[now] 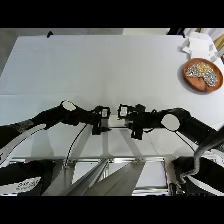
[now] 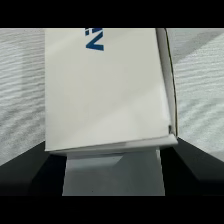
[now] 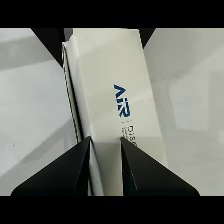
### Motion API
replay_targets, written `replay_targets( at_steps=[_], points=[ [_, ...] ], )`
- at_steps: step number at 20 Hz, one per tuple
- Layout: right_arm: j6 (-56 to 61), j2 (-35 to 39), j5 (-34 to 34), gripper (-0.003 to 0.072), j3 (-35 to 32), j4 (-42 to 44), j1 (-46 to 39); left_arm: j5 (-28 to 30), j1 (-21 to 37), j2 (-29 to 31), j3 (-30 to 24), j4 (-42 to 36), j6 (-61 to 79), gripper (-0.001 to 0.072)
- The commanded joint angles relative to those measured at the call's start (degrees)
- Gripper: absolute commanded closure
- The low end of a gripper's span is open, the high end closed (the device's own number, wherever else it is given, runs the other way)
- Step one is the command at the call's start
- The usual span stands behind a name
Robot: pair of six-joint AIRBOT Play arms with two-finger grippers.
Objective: Fold the box and place the chain.
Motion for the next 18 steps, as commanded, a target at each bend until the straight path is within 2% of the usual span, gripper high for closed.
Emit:
replay_targets(
  at_steps=[1, 15, 17, 18],
  points=[
    [0.2, 0.1, 1.4, 0.0509, -0.3, 0.3, 1.1, 0.2, 0.0, 0.0, 0.0, -0.2, -0.1, 0.0459],
    [0.2, 0.1, 2.0, 0.0479, -1.3, 0.6, 3.2, 0.2, 0.0, 0.0, 0.0, -0.2, -0.1, 0.0459],
    [0.2, 0.1, 2.0, 0.0419, -1.4, 0.8, 3.2, 0.2, 0.0, 0.0, 0.0, -0.2, -0.1, 0.0459],
    [0.2, 0.2, 1.9, 0.0411, -1.4, 0.8, 3.1, 0.2, 0.0, 0.0, 0.0, -0.2, -0.1, 0.0459]
  ],
)
